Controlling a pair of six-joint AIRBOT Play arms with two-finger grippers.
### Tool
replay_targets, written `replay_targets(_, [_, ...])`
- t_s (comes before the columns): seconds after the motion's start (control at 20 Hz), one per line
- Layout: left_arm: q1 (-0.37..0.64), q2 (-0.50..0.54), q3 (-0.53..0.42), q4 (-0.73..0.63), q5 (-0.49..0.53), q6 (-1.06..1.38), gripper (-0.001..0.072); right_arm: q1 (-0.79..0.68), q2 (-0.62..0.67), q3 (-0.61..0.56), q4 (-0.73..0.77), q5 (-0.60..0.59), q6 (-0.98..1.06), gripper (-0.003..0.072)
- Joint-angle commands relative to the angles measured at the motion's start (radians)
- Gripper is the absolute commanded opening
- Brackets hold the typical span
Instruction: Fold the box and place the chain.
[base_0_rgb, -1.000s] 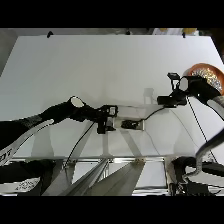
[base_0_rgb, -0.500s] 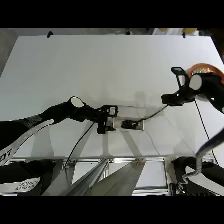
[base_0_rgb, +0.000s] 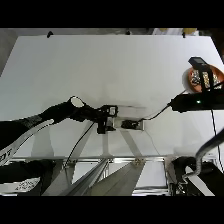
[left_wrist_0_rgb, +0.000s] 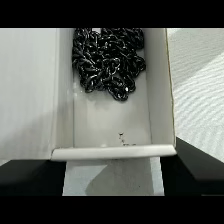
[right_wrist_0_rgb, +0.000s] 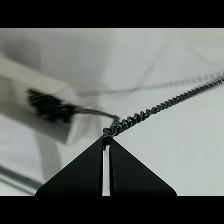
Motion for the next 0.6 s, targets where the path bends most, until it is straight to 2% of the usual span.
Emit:
replay_targets(0.0, [0.000, 0.001, 0.000, 0.000, 0.000, 0.000, 0.0255, 0.069, 0.100, 0.000, 0.177, 0.011, -0.047, 0.0017])
replay_targets(0.15, [0.000, 0.001, 0.000, 0.000, 0.000, 0.000, 0.0255, 0.232, 0.106, 0.000, 0.176, -0.059, -0.017, 0.0017])
replay_targets(0.3, [0.000, 0.001, 0.000, 0.000, 0.000, 0.000, 0.0255, 0.393, 0.098, 0.000, 0.103, -0.185, 0.079, 0.0017])
replay_targets(0.55, [0.000, 0.001, 0.000, 0.000, 0.000, 0.000, 0.0255, 0.554, 0.019, 0.000, 0.024, -0.242, 0.163, 0.0017])
